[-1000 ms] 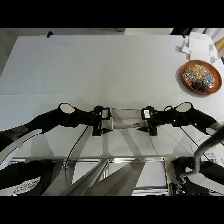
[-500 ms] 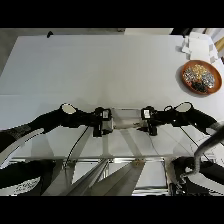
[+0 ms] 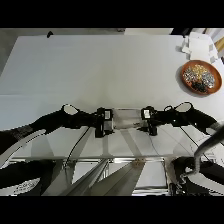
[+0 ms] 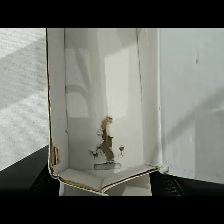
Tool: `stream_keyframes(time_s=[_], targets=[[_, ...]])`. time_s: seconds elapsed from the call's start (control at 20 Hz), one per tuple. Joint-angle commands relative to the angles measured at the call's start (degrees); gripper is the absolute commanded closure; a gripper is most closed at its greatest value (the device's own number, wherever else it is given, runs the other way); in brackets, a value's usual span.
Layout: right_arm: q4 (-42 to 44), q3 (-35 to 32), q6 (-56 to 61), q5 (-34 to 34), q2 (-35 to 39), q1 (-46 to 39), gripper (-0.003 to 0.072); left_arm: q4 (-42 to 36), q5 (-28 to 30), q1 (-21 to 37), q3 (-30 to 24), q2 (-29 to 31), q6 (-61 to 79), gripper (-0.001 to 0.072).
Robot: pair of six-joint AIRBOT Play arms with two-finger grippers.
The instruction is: Fold the box and place the chain.
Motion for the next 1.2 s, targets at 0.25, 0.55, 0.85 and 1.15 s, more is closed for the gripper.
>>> stream_keyframes(time_s=[0.25,0.55,0.85,1.15], targets=[[0.0,0.0,0.0,0.0,0.0,0.0,0.0227,-2.1,1.4,-1.2,0.0,-0.4,0.0,0.0018],[0.0,0.0,0.0,0.0,0.0,0.0,0.0227,-2.6,2.6,-1.3,0.0,-0.4,0.0,0.016],[0.0,0.0,0.0,0.0,0.0,0.0,0.0227,-2.6,2.6,-1.3,0.0,-0.4,0.0,0.0398],[0.0,0.0,0.0,0.0,0.0,0.0,0.0227,-2.6,2.4,-1.3,0.0,-0.4,0.0,0.0397]])
